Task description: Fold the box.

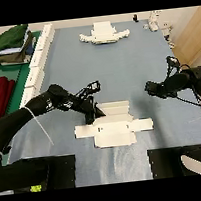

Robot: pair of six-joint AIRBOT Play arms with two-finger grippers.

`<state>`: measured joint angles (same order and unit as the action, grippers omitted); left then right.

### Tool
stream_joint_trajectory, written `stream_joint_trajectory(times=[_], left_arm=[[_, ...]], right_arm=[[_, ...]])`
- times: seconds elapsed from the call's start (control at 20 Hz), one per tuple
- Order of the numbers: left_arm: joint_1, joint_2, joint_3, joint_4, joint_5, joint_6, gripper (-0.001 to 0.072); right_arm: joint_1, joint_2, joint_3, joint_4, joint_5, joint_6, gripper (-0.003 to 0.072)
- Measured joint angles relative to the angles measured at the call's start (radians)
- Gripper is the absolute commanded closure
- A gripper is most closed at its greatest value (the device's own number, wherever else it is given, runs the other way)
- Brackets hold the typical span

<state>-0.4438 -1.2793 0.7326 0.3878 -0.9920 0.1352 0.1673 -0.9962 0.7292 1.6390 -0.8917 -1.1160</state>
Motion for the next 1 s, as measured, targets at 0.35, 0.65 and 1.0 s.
stream_joint_trajectory(times=[0.35,0.65,1.0], left_arm=[[-0.069,0.058,-0.073,-0.010,0.123,0.048,0.0699],[-0.095,0.068,-0.091,-0.008,0.142,0.049,0.0696],[-0.099,0.070,-0.113,0.000,0.096,0.047,0.0696]], right_arm=[[0.000,0.000,0.000,0.002,0.000,0.000,0.0406],[0.000,0.000,0.000,0.002,0.000,0.000,0.0406],[0.000,0.000,0.000,0.001,-0.002,-0.001,0.0405]])
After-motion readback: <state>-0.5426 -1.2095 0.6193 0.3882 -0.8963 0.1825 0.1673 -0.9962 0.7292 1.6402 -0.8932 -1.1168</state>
